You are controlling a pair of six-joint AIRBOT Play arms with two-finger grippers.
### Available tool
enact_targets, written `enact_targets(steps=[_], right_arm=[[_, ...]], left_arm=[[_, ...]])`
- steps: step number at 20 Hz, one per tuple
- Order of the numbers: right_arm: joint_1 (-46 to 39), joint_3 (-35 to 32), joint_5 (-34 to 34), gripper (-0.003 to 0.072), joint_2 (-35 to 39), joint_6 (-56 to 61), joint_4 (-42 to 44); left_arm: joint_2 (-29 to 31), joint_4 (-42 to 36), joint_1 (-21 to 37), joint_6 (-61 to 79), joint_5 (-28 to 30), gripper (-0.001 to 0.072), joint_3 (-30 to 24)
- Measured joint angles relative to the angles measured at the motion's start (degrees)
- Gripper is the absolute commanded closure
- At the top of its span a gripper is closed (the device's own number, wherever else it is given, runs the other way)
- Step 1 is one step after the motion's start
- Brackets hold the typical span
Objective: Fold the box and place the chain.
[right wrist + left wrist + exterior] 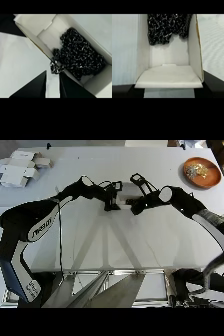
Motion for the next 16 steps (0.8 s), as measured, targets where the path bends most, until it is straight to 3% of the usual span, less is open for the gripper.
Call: enact_targets(steps=[6, 16], right_arm=[[-0.02, 0.04, -4.15, 0.0532, 1.07, -0.02, 1.73], [-2.34, 2.56, -3.17, 0.0532, 5.9, -0.26, 2.14]], left_arm=[[0.0, 0.11, -0.07, 0.5, -1.31, 0.0288, 0.0], [0.0, 0.04, -0.02, 0.28, -0.46, 0.0288, 0.0]])
